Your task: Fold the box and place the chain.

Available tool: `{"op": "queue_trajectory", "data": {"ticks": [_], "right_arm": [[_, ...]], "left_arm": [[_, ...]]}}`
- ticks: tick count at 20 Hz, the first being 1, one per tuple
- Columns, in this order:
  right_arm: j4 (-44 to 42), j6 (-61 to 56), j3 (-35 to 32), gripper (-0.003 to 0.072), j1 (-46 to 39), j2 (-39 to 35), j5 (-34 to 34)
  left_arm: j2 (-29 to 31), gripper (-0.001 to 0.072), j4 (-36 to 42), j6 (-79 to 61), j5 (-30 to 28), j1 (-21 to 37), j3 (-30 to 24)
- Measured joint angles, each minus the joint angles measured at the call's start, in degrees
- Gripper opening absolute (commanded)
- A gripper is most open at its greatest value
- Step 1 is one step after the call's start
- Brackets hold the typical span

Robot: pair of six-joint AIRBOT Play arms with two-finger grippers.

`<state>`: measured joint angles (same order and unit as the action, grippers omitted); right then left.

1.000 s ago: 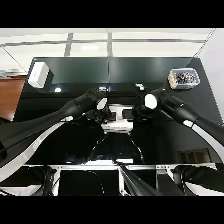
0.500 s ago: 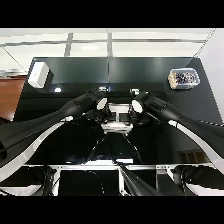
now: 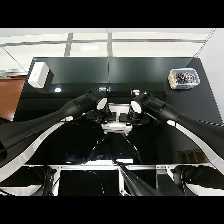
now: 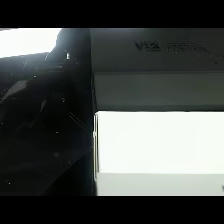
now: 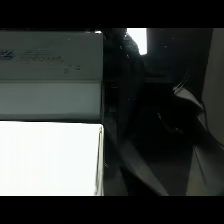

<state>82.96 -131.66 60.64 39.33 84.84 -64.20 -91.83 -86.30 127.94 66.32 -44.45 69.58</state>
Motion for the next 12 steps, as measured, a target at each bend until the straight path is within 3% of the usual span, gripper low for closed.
{"op": "queue_trajectory", "data": {"ticks": [2, 3, 4, 8, 12], "right_arm": [[-0.2, 0.0, 0.0, 0.0017, 0.0, 0.0, 0.2], [-0.1, 0.0, 0.0, 0.0116, 0.0, 0.0, 0.2], [-0.1, 0.0, 0.0, 0.0263, 0.0, 0.0, 0.2], [0.0, 2.5, 0.9, 0.0267, -0.2, -2.3, 0.2], [-0.1, 10.4, 4.3, 0.0267, -2.6, -9.9, -3.0]], "left_arm": [[0.0, 0.0024, 0.0, 0.0, 0.0, 0.0, 0.0], [0.0, 0.0024, 0.0, 0.0, 0.0, 0.0, 0.0], [0.0, 0.0024, 0.0, 0.0, 0.0, 0.0, 0.0], [0.0, 0.0024, 0.0, 0.0, 0.0, 0.0, 0.0], [0.0, 0.0024, 0.0, 0.0, 0.0, 0.0, 0.0]]}}
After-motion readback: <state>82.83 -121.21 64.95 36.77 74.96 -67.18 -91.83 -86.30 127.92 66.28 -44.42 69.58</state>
